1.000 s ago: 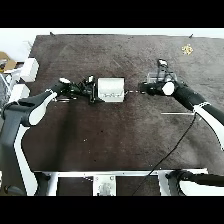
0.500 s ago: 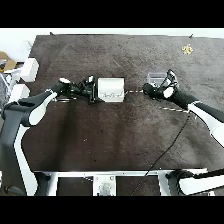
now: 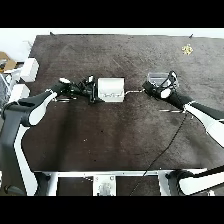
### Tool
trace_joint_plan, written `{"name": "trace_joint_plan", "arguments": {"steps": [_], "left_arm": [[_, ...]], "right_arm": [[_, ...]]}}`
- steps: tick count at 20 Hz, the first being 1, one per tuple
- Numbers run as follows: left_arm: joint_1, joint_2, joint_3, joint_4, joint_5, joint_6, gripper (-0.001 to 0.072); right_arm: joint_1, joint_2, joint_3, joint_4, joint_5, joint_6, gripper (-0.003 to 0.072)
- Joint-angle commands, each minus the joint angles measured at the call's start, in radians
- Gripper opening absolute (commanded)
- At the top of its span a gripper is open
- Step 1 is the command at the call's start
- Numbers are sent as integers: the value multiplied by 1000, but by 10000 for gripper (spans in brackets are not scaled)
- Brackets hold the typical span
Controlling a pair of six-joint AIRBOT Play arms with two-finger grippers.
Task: Fold the box and place the chain.
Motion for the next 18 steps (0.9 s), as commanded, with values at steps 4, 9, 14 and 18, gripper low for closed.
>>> {"name": "trace_joint_plan", "arguments": {"steps": [4, 9, 14, 18], "left_arm": [[1, 0, 0, 0, 0, 0, 222], [1, 0, 0, 0, 0, 0, 222], [1, 0, 0, 0, 0, 0, 222], [1, 0, 0, 0, 0, 0, 222]], "right_arm": [[135, 287, 0, -5, 90, -119, 5], [358, 489, 2, -8, -97, -122, 4], [536, 377, 2, 16, -270, -105, 4], [536, 191, -1, 16, -245, -73, 4]]}}
